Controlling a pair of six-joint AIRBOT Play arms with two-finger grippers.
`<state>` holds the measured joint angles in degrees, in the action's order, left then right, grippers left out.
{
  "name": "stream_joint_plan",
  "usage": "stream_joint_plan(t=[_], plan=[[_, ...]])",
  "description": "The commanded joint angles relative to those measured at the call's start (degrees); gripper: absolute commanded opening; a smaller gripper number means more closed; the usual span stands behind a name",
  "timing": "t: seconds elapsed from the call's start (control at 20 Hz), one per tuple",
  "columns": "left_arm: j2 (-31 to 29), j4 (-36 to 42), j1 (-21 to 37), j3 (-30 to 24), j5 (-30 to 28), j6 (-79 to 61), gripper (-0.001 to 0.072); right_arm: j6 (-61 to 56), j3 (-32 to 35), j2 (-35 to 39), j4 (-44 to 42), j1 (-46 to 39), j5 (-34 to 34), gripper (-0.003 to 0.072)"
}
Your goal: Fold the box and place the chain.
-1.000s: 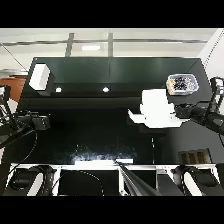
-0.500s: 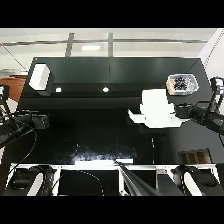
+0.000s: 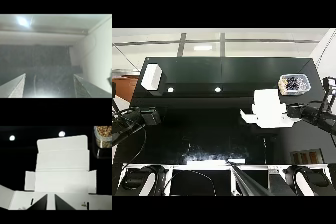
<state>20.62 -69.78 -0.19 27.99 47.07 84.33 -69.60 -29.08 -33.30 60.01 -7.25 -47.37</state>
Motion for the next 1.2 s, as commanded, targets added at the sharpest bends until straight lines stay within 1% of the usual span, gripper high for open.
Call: stream_joint_plan(t=[0.0, 0.05, 0.1, 0.15, 0.2, 0.25, 0.3, 0.35, 0.4, 0.45, 0.5, 0.6, 0.65, 0.7, 0.75, 0.8, 0.95, 1.0, 1.1, 1.15], plan=[[0.11, 0.39, -0.04, 0.0, -3.5, -0.04, 0.0707, -0.76, 0.0, 0.04, 0.02, 0.0, 1.03, 0.0707], [0.31, 0.44, -0.04, 0.0, -3.54, -0.07, 0.0707, -2.58, -0.04, 0.0, 1.86, -0.13, 2.38, 0.0707], [0.79, 0.66, -0.22, 0.0, -3.21, -0.07, 0.0707, -8.02, -0.72, -0.55, 7.76, -1.22, 3.5, 0.0705], [1.6, 1.38, -0.24, 0.0, -2.89, -0.04, 0.0707, -16.28, -2.29, -2.05, 16.24, -3.82, 2.45, 0.0705], [2.73, 2.45, -0.24, 0.02, -2.86, -0.02, 0.0707, -21.79, -4.68, -4.83, 23.98, -7.96, -0.46, 0.0705], [4.35, 3.41, -0.24, 0.15, -2.93, -0.02, 0.0707, -22.29, -7.1, -8.17, 28.37, -12.66, -2.69, 0.0705], [6.29, 3.89, -0.24, 0.33, -2.97, -0.02, 0.0707, -21.81, -9.77, -12.39, 30.12, -18.21, -3.93, 0.0704], [8.39, 4.22, -0.24, 0.57, -2.93, 0.02, 0.0707, -20.74, -12.35, -16.41, 29.55, -23.43, -4.76, 0.0704], [10.71, 4.83, -0.24, 0.92, -2.91, 0.26, 0.0707, -19.61, -15.04, -20.79, 27.15, -28.57, -5.81, 0.0704], [12.81, 5.84, -0.24, 1.27, -2.89, 0.33, 0.0707, -16.44, -17.44, -24.74, 22.64, -32.87, -7.69, 0.0704], [14.71, 6.97, -0.26, 1.62, -2.93, 0.33, 0.0707, -10.1, -19.78, -29.03, 15.5, -36.83, -10.86, 0.0704], [17.94, 8.81, -0.24, 2.14, -3.06, 0.33, 0.0707, 1.84, -23.39, -36.76, 2.05, -42.25, -20.15, 0.0704], [18.93, 9.16, -0.26, 2.29, -3.08, 0.33, 0.0707, 7.5, -25.03, -41.05, -4.94, -44.09, -26.67, 0.0704], [19.67, 9.27, -0.26, 2.38, -3.1, 0.31, 0.0707, 10.43, -26.38, -45.16, -10.47, -44.96, -32.44, 0.0704], [19.96, 9.25, -0.24, 2.38, -3.17, 0.33, 0.0707, 11.1, -27.45, -48.54, -13.75, -44.89, -35.87, 0.0704], [20.0, 9.22, -0.24, 2.38, -3.23, 0.31, 0.0707, 11.17, -28.28, -51.45, -15.58, -43.87, -37.62, 0.0704], [19.98, 9.27, -0.26, 2.38, -3.08, 0.33, 0.0707, 11.39, -30.23, -57.2, -12.74, -38.32, -37.46, 0.0699], [19.98, 9.31, -0.26, 2.38, -3.08, 0.31, 0.0707, 11.39, -31.28, -58.75, -11.54, -36.54, -37.44, 0.0591], [19.98, 9.27, -0.26, 2.38, -3.15, 0.33, 0.0707, 11.39, -33.18, -60.46, -11.28, -33.92, -37.33, 0.0585], [19.98, 9.2, -0.24, 2.38, -3.15, 0.31, 0.0706, 11.41, -33.79, -60.54, -10.69, -32.96, -37.09, 0.0529]])
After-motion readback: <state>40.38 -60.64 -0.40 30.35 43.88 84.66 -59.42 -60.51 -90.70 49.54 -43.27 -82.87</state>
